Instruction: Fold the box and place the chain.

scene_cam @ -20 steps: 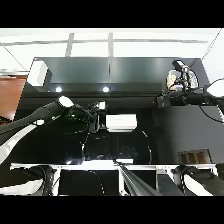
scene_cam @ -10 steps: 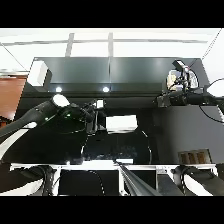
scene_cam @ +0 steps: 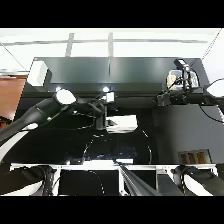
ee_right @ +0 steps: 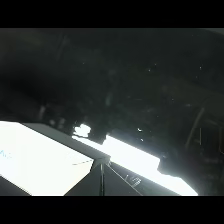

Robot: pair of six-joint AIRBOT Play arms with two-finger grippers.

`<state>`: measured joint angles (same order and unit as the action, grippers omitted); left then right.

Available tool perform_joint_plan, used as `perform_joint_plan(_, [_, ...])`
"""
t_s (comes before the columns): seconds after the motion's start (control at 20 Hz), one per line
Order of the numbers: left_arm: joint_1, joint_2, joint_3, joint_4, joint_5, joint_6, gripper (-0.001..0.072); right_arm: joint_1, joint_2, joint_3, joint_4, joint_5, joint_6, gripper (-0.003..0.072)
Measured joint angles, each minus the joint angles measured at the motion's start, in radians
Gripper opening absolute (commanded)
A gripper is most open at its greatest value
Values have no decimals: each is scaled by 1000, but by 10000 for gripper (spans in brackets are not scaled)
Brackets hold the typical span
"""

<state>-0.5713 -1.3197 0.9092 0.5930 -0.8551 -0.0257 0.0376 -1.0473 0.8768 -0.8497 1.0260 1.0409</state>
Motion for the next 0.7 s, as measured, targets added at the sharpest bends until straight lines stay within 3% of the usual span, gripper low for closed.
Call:
perform_joint_plan(0.3, [-69, -131, 65, -6, 30, -107, 712, 0, 0, 0, 0, -6, 0, 18])
perform_joint_plan(0.7, [-82, -164, 77, -5, 2, -139, 712, 0, 0, 0, 0, -20, 0, 18])
